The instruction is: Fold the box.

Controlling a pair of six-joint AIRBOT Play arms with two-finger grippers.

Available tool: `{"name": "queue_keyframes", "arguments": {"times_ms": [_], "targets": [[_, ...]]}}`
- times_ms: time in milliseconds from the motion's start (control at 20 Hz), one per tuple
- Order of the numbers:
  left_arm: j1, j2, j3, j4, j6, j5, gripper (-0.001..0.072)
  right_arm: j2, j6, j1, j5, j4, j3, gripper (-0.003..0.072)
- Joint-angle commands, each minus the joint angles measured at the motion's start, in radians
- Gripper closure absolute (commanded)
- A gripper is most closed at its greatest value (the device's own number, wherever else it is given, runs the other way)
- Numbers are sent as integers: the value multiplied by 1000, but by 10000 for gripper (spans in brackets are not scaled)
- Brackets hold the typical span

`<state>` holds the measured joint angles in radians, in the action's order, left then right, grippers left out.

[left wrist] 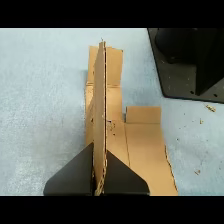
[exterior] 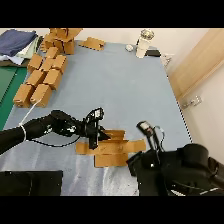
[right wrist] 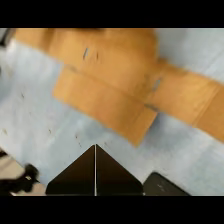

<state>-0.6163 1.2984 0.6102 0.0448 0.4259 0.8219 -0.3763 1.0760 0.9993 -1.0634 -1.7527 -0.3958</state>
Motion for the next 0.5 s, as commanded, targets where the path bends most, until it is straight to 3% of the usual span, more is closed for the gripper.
{"name": "queue_keyframes", "arguments": {"times_ms": [0, 100, 150, 300, 450], "targets": [[0, 0, 0, -1, 0, 0, 696, -34, 1, 239, 6, 198, 53, 634], [0, 0, 0, -1, 0, 0, 696, -92, 167, 306, 26, 290, 52, 319], [0, 0, 0, -1, 0, 0, 696, -126, 255, 326, 42, 333, 52, 270], [0, 0, 0, -1, 0, 0, 696, -238, 414, 345, 96, 373, 52, 270], [0, 0, 0, 0, 0, 0, 696, -326, 425, 345, 130, 440, 52, 270]]}}
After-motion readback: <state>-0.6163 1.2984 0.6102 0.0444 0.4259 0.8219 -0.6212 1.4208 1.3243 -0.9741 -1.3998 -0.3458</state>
